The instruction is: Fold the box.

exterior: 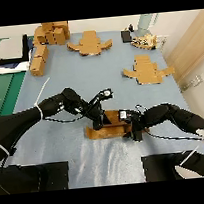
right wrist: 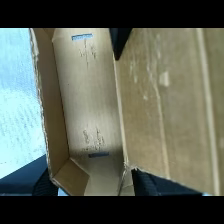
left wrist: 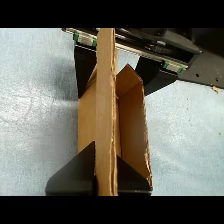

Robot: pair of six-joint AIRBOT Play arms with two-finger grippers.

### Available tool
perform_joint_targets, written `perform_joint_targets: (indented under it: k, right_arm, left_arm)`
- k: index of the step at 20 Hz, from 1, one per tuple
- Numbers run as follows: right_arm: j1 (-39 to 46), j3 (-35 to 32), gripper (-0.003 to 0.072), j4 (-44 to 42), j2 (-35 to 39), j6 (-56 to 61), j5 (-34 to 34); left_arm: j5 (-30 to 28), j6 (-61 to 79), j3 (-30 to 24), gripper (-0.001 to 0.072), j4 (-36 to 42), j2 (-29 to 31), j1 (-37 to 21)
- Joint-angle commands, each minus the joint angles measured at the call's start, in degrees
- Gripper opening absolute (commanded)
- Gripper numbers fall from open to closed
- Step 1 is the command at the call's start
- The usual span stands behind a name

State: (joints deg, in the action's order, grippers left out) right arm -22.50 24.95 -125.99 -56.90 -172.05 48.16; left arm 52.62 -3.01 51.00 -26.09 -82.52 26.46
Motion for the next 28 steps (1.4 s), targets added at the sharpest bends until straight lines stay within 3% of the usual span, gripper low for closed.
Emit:
perform_joint_targets:
  k: [1, 3, 4, 8, 11, 12, 16, 18, 28]
  right_arm:
    - [-0.07, -0.04, 0.0593, 0.22, -0.28, 0.00, -0.50]
    - [-0.13, -0.04, 0.0609, 0.22, -0.66, 0.00, -1.25]
    - [-0.13, -0.04, 0.0662, 0.22, -0.90, 0.00, -1.66]
    - [-0.15, -0.02, 0.0669, 0.17, -0.90, 0.00, -1.60]
    - [-0.50, -0.02, 0.0630, 0.22, -0.90, 0.00, -1.62]
    - [-1.01, -0.04, 0.0580, 0.48, -0.92, 0.00, -1.60]
    - [-1.73, -0.11, 0.0578, 1.38, -1.38, 0.00, -1.75]
    - [-1.73, -0.33, 0.0476, 1.46, -1.36, 0.00, -1.60]
    - [-1.75, -0.33, 0.0467, 1.46, -1.25, 0.00, -1.18]
  left_arm:
    - [0.00, 0.00, 0.07, 0.0016, -0.02, 0.00, -0.02]
    - [0.00, 0.00, 0.07, 0.0016, -0.02, 0.00, -0.02]
    - [-0.02, 0.00, 0.07, 0.0016, -0.02, 0.00, -0.02]
    - [-0.02, 0.00, 0.07, 0.0016, -0.02, 0.00, -0.02]
    - [-0.02, 0.00, 0.07, 0.0016, -0.02, 0.02, -0.02]
    - [-0.02, 0.02, 0.07, 0.0016, -0.02, 0.00, -0.02]
    - [-0.02, 0.00, 0.07, 0.0016, -0.02, 0.00, -0.02]
    - [-0.02, 0.02, 0.07, 0.0016, -0.02, 0.00, -0.02]
    - [-0.02, 0.00, 0.07, 0.0016, -0.02, 0.00, -0.02]
